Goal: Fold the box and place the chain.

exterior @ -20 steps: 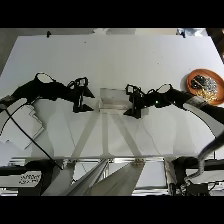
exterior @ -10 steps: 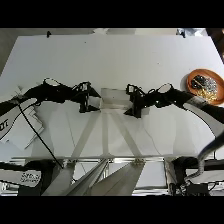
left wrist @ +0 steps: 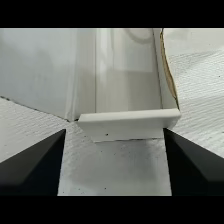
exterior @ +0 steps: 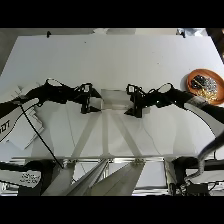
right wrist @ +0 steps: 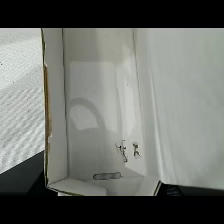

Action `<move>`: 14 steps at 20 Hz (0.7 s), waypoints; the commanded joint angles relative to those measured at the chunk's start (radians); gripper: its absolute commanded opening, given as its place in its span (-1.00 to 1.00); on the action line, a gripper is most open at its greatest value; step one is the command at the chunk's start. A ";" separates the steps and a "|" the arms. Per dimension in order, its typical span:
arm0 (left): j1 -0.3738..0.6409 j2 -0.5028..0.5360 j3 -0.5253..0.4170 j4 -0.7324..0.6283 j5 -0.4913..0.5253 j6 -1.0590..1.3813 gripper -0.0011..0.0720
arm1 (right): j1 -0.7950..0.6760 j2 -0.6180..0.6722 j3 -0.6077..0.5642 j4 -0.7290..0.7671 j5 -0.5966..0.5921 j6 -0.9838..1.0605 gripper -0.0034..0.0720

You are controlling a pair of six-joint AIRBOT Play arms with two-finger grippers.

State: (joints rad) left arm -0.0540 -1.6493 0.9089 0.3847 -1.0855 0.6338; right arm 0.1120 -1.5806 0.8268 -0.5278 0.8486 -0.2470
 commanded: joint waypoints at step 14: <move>0.071 0.001 0.000 0.028 -0.070 0.016 0.94 | 0.001 -0.001 0.000 0.002 0.000 0.002 0.15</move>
State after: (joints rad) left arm 0.0208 -1.6485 0.9089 0.3763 -1.1435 0.6487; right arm 0.1131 -1.5818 0.8268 -0.5240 0.8459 -0.2443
